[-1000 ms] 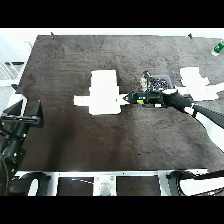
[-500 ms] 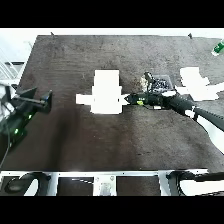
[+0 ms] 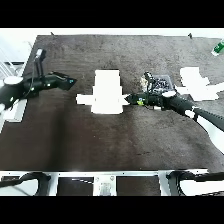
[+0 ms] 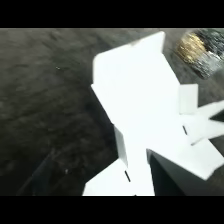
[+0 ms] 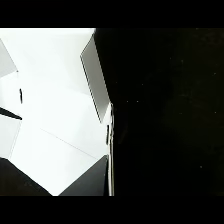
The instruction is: Fold the box and place the chain.
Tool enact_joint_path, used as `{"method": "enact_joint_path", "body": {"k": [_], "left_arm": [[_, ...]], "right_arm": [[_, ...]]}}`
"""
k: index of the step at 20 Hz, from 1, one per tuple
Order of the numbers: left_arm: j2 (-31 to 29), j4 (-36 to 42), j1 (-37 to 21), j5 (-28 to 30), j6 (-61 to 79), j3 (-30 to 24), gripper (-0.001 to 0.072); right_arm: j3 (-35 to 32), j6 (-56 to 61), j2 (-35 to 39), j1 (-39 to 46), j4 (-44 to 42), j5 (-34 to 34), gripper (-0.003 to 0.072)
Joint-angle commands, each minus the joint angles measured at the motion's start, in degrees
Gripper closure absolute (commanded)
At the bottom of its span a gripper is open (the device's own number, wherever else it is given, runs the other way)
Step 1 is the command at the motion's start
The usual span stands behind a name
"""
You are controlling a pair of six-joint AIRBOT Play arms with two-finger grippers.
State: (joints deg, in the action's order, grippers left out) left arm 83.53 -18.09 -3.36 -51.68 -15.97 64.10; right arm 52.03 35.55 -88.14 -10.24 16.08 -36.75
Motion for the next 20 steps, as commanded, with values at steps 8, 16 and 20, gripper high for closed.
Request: {"method": "enact_joint_path", "body": {"k": [8, 16, 20], "left_arm": [[27.4, -26.6, 9.2, -16.8, -26.7, 39.6, 0.0059], [34.2, -21.7, 10.8, -20.8, -25.6, 45.0, 0.0059], [35.2, -20.5, 10.8, -20.9, -25.8, 45.0, 0.0059]], "right_arm": [[0.0, -0.9, 0.0, 0.0, 0.0, 0.1, 0.0677], [0.0, -1.2, 0.0, 0.0, 0.0, 0.1, 0.0676], [0.0, -1.2, 0.0, 0.0, 0.0, 0.1, 0.0676]]}}
